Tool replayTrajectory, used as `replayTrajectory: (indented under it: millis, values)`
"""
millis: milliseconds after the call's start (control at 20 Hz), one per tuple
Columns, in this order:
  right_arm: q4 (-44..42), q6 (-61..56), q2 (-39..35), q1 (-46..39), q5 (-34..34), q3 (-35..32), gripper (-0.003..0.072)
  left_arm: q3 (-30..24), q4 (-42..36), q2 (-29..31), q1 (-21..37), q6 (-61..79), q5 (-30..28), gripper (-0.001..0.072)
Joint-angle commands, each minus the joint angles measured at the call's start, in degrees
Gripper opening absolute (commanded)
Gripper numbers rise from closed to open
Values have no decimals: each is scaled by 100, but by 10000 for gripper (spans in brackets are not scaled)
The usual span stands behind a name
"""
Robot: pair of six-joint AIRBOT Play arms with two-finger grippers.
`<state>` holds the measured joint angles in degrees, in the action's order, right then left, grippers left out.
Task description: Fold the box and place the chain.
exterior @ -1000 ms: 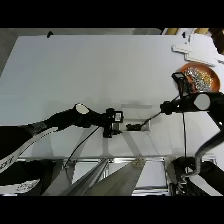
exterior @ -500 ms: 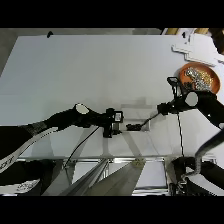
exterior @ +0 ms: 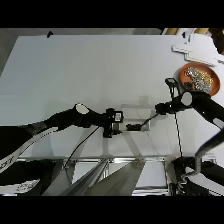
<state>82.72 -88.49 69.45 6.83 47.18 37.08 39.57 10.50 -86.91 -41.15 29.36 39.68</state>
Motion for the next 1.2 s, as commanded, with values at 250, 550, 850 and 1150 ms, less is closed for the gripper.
replayTrajectory:
  millis: [250,550,850,1150]
  values:
    - [15,505,-133,28,704,4,17,0,2,-2,0,0,0,274]
    - [68,476,-1746,802,1499,4,17,0,0,-2,-2,0,-2,274]
    - [-516,-214,-3246,1939,1886,4,17,0,2,-2,0,0,0,274]
    - [-1095,-704,-3453,3049,1029,4,17,0,2,-2,-2,0,0,274]
